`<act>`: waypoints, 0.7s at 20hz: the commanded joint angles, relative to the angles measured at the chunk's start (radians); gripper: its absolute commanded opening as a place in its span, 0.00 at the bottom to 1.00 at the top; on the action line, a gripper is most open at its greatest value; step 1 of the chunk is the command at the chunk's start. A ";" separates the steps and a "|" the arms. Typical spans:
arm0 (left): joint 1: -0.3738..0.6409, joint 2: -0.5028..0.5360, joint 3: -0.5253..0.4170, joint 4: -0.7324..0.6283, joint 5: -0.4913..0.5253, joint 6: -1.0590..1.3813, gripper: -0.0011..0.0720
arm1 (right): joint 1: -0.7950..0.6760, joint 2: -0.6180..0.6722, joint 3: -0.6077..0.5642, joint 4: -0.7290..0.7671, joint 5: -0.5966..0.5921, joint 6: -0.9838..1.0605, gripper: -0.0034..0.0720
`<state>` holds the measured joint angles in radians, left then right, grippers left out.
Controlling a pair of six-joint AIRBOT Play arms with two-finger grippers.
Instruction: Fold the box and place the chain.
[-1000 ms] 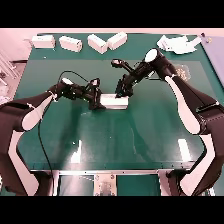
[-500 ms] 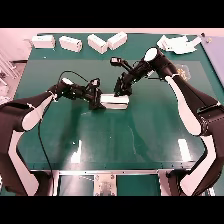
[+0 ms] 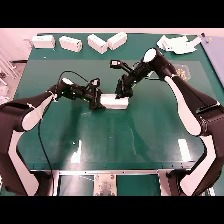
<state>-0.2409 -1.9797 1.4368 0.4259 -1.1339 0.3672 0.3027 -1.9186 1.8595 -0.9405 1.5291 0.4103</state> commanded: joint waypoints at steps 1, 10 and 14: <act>0.000 0.001 0.001 0.000 0.000 0.000 0.87 | 0.003 -0.003 -0.012 -0.008 -0.027 0.001 0.57; 0.001 0.001 0.001 0.000 0.000 0.000 0.87 | 0.003 0.002 0.021 -0.029 -0.064 0.001 0.57; 0.001 0.001 0.001 0.000 0.000 0.000 0.87 | 0.003 0.003 0.054 -0.029 -0.064 0.001 0.53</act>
<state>-0.2398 -1.9793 1.4372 0.4252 -1.1313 0.3660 0.3046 -1.9171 1.8950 -0.9695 1.4689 0.4118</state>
